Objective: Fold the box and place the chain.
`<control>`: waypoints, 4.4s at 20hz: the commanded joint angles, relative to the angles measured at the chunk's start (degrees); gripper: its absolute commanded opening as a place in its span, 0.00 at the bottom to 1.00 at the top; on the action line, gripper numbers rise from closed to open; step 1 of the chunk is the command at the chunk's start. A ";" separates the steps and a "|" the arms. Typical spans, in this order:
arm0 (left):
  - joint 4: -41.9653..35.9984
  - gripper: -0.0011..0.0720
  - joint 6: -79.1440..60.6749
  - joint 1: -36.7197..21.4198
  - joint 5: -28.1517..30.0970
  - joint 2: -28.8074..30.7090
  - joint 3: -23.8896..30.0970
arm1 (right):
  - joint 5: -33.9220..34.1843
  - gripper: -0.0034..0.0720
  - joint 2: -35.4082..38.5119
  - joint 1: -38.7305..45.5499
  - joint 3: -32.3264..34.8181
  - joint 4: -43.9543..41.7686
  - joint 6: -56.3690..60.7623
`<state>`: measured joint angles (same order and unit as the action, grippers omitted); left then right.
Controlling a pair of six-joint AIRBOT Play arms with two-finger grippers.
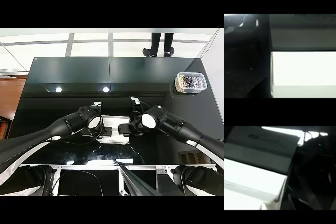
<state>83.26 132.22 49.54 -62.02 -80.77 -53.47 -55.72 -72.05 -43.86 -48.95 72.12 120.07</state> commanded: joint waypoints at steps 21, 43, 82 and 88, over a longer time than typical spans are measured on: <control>0.00 0.05 0.02 0.00 0.00 0.00 -0.04 | -10.45 0.35 -11.02 -3.76 -8.55 7.52 11.50; 0.00 0.05 0.02 0.00 -0.02 0.00 -0.04 | -8.37 0.48 -11.08 -3.76 -8.55 5.90 9.33; 0.02 0.05 0.02 0.00 0.00 0.00 -0.04 | 25.49 1.00 8.35 54.86 -2.60 25.68 5.97; 0.02 0.05 0.02 0.00 0.02 0.00 -0.04 | -6.23 1.00 -22.75 61.22 -37.00 -11.13 -9.62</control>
<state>83.29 132.27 49.54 -62.02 -80.77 -53.47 -48.60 -81.84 13.54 -71.79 80.31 114.26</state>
